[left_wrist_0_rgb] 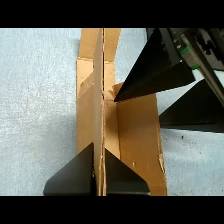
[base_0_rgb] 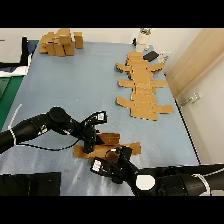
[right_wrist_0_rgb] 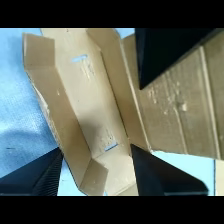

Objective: Fold the box.

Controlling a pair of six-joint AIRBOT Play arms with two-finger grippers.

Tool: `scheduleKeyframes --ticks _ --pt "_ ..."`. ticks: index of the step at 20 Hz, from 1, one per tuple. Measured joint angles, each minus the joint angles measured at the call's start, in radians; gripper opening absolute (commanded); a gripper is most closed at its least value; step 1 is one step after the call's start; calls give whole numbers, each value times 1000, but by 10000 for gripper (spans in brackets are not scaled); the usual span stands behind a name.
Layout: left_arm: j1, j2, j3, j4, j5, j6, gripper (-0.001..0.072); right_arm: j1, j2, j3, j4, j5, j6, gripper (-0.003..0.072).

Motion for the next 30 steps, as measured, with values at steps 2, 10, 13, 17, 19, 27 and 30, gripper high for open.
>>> scheduleKeyframes --ticks 2,10,13,17,19,27,30 --pt "0 0 0 0 0 0 19 -9 1 2 -6 3 11 720" --pt "0 0 0 0 0 0 18 -100 47 -10 3 24 -10 720" --pt "0 0 0 0 1 0 19 -107 95 -39 0 27 -31 720" --pt "0 0 0 0 0 0 19 -111 173 -83 -3 34 -66 720" --pt "0 0 0 0 0 0 19 -116 216 -101 -1 39 -101 720" --pt "0 0 0 0 0 0 19 -256 372 -191 93 158 -311 720" --pt "0 0 0 0 0 0 18 -396 379 -202 237 251 -523 720"
